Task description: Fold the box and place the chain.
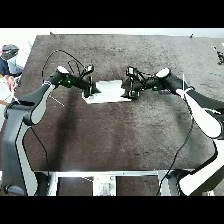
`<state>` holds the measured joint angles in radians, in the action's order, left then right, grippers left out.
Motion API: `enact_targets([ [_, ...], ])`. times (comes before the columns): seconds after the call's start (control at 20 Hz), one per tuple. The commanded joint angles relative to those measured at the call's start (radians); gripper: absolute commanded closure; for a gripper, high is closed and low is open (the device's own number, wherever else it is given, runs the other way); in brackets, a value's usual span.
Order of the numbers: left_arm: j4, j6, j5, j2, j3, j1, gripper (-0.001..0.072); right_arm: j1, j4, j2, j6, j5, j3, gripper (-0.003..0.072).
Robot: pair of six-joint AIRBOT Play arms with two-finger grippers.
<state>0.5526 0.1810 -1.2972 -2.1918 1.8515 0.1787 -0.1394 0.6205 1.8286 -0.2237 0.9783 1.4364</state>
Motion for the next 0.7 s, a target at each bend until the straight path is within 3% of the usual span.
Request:
enact_targets([
  [0.0, 0.000, 0.000, 0.000, 0.000, 0.000, 0.000, 0.0700, 0.014, -0.003, 0.069, 0.008, 0.112, 0.084, 0.0002],
  [0.25, 0.000, 0.000, 0.000, 0.000, 0.000, 0.000, 0.0700, 0.005, -0.004, 0.158, 0.011, 0.219, 0.186, 0.0002],
  [0.65, 0.000, 0.000, 0.000, 0.000, 0.000, 0.000, 0.0700, -0.019, -0.003, 0.198, -0.016, 0.220, 0.188, 0.0014],
])
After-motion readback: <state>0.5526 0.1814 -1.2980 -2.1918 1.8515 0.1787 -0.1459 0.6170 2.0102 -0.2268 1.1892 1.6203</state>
